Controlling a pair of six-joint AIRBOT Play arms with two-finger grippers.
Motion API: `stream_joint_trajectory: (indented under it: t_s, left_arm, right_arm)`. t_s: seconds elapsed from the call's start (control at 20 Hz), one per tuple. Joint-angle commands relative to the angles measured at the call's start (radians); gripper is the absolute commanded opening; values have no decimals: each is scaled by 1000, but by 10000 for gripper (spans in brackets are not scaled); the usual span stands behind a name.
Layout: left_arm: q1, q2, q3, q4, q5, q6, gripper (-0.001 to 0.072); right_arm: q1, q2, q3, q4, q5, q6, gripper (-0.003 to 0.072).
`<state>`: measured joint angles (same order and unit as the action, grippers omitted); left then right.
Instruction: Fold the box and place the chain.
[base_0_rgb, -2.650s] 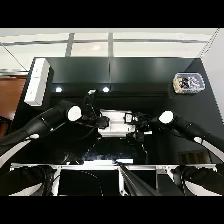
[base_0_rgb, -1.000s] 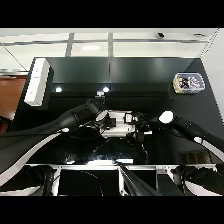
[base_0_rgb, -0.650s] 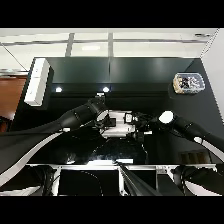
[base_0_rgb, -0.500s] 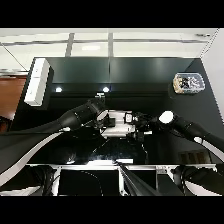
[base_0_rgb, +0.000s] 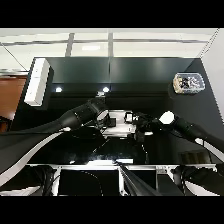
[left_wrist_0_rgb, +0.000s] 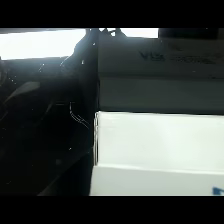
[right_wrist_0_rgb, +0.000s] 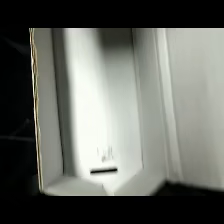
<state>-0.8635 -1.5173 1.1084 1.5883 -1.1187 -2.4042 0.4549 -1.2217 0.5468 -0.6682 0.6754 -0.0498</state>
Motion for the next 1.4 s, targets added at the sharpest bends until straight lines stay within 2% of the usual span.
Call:
stream_joint_trajectory:
  t_s: [0.0,0.15,0.35,0.4,0.45,0.5,0.65,0.7,0.75,0.8,1.0,1.15,1.35]
  left_arm:
    - [1,0,0,2,-16,-1,29]
    - [0,0,0,1,-16,-1,30]
    - [1,0,0,0,-17,-2,30]
    - [0,0,0,0,-16,-2,30]
    - [1,0,0,0,-16,-2,30]
    - [0,0,0,0,-17,-2,30]
    - [0,0,0,0,-17,-2,30]
    - [0,0,0,0,-17,-2,30]
    - [0,0,0,-1,-17,-2,30]
    - [0,0,0,-3,-18,-2,30]
    - [0,0,0,-3,-17,-2,30]
    - [1,0,0,-3,-17,-2,30]
    - [1,0,0,-3,-16,-2,30]
  right_arm:
    - [-18,96,2,-83,56,98,657]
    - [-63,158,2,-141,117,129,657]
    - [-61,132,1,-129,98,44,655]
    - [-60,118,1,-109,98,5,614]
    - [-60,106,1,-74,97,-19,532]
    - [-60,97,1,-41,90,-32,486]
    - [-60,82,1,29,57,-72,484]
    - [-60,77,1,50,57,-70,349]
    - [-60,73,1,68,64,-70,183]
    - [-59,70,1,81,70,-64,162]
    - [-19,59,1,129,63,-44,162]
    - [21,25,1,184,-3,-43,162]
    - [24,15,1,185,-30,-24,160]
